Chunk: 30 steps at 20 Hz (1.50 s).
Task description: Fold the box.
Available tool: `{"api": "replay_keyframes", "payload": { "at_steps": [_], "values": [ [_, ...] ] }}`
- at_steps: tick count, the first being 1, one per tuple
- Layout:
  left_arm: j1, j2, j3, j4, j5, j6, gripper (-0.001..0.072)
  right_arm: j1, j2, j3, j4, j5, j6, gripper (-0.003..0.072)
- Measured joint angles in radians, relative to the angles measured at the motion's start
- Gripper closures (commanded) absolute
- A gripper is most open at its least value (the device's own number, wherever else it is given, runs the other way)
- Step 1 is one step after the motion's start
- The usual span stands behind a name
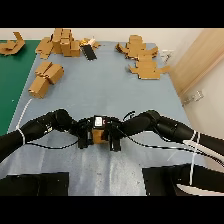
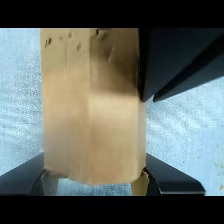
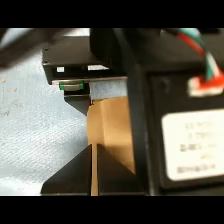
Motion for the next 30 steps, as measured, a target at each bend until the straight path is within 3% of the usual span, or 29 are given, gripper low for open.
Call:
{"api": "replay_keyframes", "payload": {
  "at_steps": [5, 7, 12, 13, 14, 20, 30],
  "values": [
    [0.000, 0.000, 0.000, 0.001, 0.000, 0.003, 0.0443, 0.005, 0.111, -0.003, 0.033, -0.078, -0.017, 0.0617],
    [0.000, 0.000, 0.000, 0.001, 0.000, 0.003, 0.0443, 0.005, 0.151, -0.003, 0.037, -0.098, -0.019, 0.0446],
    [0.000, 0.000, 0.000, 0.001, 0.000, 0.003, 0.0444, 0.002, 0.144, -0.003, -0.048, -0.004, -0.039, 0.0442],
    [0.000, 0.000, 0.000, 0.001, 0.000, 0.003, 0.0443, 0.002, 0.127, -0.003, -0.063, 0.015, -0.049, 0.0409],
    [0.000, 0.000, 0.000, 0.001, 0.000, 0.003, 0.0444, 0.000, 0.109, -0.003, -0.073, 0.030, -0.061, 0.0298],
    [0.000, 0.000, 0.000, 0.001, 0.000, 0.002, 0.0443, 0.000, 0.024, -0.003, -0.087, 0.029, -0.101, 0.0295],
    [0.000, 0.000, 0.000, 0.000, 0.000, 0.002, 0.0444, 0.002, 0.007, -0.003, -0.073, 0.019, -0.162, 0.0296]
  ]
}}
